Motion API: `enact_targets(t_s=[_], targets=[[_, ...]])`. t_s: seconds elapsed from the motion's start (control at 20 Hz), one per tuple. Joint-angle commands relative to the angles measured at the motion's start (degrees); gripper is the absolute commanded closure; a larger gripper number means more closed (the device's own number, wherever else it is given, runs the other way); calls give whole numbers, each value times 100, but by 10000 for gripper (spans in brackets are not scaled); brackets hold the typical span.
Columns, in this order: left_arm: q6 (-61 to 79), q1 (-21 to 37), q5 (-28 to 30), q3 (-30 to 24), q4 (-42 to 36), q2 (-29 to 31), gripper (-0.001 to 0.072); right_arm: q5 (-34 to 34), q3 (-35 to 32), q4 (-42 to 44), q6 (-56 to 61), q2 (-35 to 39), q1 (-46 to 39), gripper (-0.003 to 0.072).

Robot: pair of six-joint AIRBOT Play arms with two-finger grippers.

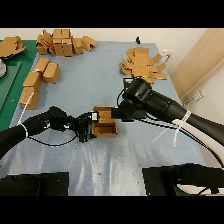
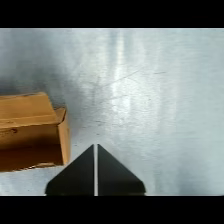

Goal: Fold the box.

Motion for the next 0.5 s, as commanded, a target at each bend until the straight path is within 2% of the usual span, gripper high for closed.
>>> enact_targets(t_s=[0.0, 0.1, 0.2, 0.3, 0.45], targets=[[0, 2, -2, 4, 2, 4, 118, 208, -319, 332, -839, 188, -601, 686], [0, 2, 0, 7, 2, 4, 118, 1257, -826, 1641, -2100, 188, -1451, 686], [0, 2, -2, 4, 2, 4, 118, 2409, -1298, 3635, -4107, 153, -2396, 686], [0, 2, 0, 7, 2, 4, 118, 2612, -1440, 5390, -6039, -120, -3209, 686], [0, 2, 0, 7, 2, 4, 118, 2315, -1381, 6955, -7803, -883, -3777, 686]])
